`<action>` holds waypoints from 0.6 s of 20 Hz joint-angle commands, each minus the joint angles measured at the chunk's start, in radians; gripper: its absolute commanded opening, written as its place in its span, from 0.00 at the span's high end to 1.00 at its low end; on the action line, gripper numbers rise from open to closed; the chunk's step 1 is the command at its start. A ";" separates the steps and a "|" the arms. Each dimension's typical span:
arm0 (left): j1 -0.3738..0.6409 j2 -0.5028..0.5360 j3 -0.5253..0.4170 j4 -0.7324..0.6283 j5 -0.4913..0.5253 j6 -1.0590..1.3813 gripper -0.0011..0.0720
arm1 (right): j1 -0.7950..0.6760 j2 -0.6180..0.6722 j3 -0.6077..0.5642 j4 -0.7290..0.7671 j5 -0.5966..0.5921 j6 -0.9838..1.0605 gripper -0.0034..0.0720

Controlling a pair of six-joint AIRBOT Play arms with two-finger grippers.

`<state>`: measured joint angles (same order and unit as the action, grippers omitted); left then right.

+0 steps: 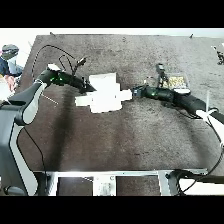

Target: Fold the box and place the chain.

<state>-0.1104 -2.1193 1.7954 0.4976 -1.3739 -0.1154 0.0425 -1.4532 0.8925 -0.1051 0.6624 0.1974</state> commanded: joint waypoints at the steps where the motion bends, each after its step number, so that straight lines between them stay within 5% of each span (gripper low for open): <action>1: -0.012 0.001 0.000 0.002 0.051 0.234 0.97 | -0.071 0.027 0.000 -0.070 0.005 0.001 0.51; 12: -0.027 -0.031 -0.028 0.004 0.114 0.335 0.97 | -0.077 0.027 0.000 -0.116 0.003 0.000 0.51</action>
